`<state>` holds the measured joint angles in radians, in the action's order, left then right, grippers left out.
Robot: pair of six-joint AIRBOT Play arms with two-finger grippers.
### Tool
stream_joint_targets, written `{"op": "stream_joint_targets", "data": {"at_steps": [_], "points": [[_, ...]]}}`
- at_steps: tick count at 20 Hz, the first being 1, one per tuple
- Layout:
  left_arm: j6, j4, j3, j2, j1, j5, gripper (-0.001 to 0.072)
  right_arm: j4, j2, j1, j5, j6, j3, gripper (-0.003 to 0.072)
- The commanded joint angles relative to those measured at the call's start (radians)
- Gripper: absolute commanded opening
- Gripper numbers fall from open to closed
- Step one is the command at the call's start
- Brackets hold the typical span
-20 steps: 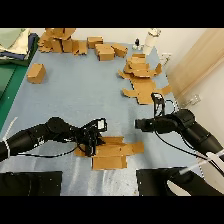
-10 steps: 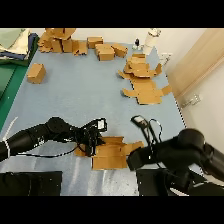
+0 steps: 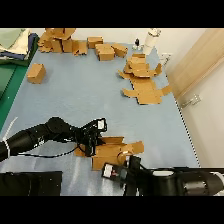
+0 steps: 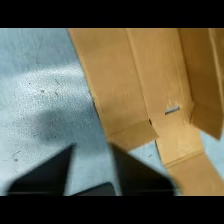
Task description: Fold the box.
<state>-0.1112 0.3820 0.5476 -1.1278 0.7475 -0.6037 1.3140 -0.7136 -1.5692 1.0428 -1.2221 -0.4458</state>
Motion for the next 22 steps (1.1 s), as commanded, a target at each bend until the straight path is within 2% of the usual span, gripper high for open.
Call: {"op": "stream_joint_targets", "data": {"at_steps": [1,4,6,10,16,22], "points": [[0.0,0.0,0.0,0.0,0.0,0.001,0.0012,-0.123,-0.104,-0.077,-0.044,-0.007,0.007,0.0585],[0.0,0.0,0.0,0.0,0.0,0.001,0.0012,-0.198,-0.164,-0.077,-0.068,0.031,0.007,0.0583],[0.0,0.0,0.0,0.0,0.0,0.002,0.0012,-0.304,-0.195,-0.076,-0.065,0.106,0.007,0.0582],[0.0,0.0,0.0,0.0,0.0,0.001,0.0012,-0.449,-0.214,-0.076,-0.051,0.24,0.006,0.0582],[0.0,0.0,0.0,0.0,0.0,0.001,0.0012,-0.497,-0.214,-0.077,0.102,0.37,-0.033,0.0581],[0.0,0.0,0.0,0.0,0.0,0.001,0.0012,-0.474,-0.214,-0.076,0.145,0.432,-0.069,0.0586]]}}
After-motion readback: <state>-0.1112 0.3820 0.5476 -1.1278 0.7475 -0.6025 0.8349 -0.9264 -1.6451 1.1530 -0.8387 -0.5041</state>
